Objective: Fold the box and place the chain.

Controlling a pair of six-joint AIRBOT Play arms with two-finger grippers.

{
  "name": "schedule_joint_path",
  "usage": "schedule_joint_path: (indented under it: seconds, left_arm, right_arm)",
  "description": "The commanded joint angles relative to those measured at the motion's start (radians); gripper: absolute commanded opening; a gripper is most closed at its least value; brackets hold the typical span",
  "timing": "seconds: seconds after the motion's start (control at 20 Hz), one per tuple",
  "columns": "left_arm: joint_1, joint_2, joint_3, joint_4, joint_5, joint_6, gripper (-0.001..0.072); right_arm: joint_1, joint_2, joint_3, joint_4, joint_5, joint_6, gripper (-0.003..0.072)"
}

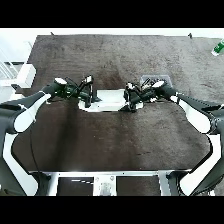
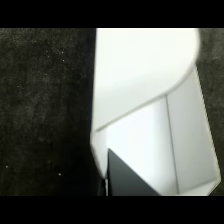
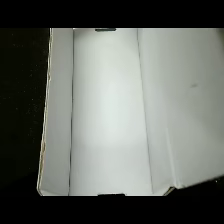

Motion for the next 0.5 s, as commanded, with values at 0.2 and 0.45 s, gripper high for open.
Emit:
schedule_joint_path:
  seconds: [0.2,0.45]
  left_arm:
    - [0.001,0.0,0.0,0.0,0.0,0.0,0.0023]
    - [0.001,0.0,0.0,0.0,0.0,0.0,0.0023]
  right_arm:
    - [0.013,0.0,0.003,-0.001,-0.004,-0.006,0.0617]
    - [0.014,0.0,0.003,-0.001,-0.004,-0.006,0.0617]
